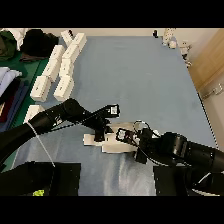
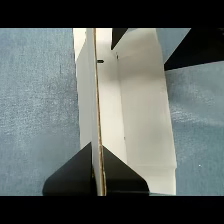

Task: Fold the box.

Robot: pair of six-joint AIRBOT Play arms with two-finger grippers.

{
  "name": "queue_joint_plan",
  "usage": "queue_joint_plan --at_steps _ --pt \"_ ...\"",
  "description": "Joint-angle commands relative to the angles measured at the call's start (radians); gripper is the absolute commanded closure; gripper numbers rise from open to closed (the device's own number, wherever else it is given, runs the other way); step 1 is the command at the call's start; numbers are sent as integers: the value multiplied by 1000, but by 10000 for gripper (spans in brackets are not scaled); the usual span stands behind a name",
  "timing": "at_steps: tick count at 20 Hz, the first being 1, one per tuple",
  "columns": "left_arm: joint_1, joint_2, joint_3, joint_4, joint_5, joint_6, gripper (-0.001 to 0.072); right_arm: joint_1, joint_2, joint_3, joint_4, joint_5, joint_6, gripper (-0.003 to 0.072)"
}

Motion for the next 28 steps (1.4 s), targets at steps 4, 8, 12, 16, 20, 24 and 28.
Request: queue_joint_plan --at_steps 4,8,12,16,20,24,28 --pt "0 1 0 0 0 0 691 1 -1 43 -60 -11 132 24" --pt "0 1 0 0 0 0 691 1 -1 68 -121 -81 261 24" --pt "0 1 0 0 0 0 691 1 -1 69 -122 -92 270 23" --pt "0 1 0 0 0 0 691 1 -1 89 -113 -137 269 -1" --pt "0 1 0 0 0 0 692 -3 -1 88 -116 -130 143 -34" --pt "0 1 0 0 0 0 691 -126 -1 73 57 -19 -224 -34" --pt "0 1 0 0 0 0 691 -409 -1 54 451 -11 -711 -34"
